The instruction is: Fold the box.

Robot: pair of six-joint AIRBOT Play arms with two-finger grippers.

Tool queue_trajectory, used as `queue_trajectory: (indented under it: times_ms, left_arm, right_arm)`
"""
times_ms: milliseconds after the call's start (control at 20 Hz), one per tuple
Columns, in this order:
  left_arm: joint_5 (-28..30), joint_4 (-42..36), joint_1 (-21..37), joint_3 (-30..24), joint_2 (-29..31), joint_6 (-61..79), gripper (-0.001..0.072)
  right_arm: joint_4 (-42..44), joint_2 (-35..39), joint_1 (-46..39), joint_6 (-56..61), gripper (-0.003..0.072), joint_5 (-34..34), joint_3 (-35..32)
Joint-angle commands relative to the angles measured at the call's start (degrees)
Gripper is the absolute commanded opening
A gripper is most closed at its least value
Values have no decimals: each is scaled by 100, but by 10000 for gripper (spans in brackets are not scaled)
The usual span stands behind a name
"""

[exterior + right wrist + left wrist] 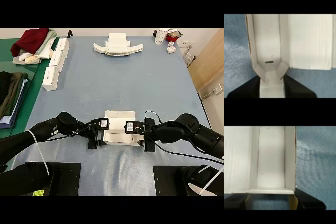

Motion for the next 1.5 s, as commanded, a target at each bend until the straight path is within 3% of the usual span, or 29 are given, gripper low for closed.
queue_trajectory:
  times_ms: [0, 100, 650, 700, 750, 850, 1000, 1150, 1200, 1300, 1350, 1450]
  left_arm:
    - [0, 0, -2, 4, -2, 2, 415]
    - [2, 0, -2, 4, -2, 2, 415]
    - [2, 0, -2, 4, -2, 2, 415]
    - [2, 0, -2, 4, -2, 2, 415]
    - [2, 0, -2, 4, -2, 2, 415]
    - [2, 0, -2, 4, -2, 2, 415]
    - [2, 0, -2, 4, -2, 2, 415]
    - [2, 0, -2, 4, -2, 2, 415]
    - [2, 0, -2, 4, -2, 2, 415]
    - [2, 0, -2, 4, -2, 2, 415]
    - [2, 0, -2, 4, -2, 2, 415]
    - [2, 0, -2, 4, -2, 2, 415]
  right_arm:
    - [258, 4, 0, -166, 338, 96, -31]
    - [310, 2, 0, -164, 160, 129, -31]
    - [748, -378, 155, -291, 164, 957, -55]
    - [745, -378, 155, -289, 208, 957, -55]
    - [730, -378, 155, -291, 361, 955, -55]
    - [726, -378, 153, -293, 529, 953, -55]
    - [721, -378, 153, -293, 587, 949, -55]
    - [621, -365, 151, -282, 576, 789, -52]
    - [494, -365, 151, -179, 519, 645, -37]
    - [-35, -365, 151, 721, 219, 52, 74]
    - [-474, -365, 151, 1449, 110, -245, 138]
    - [-1440, -358, 146, 2885, 5, -933, 254]
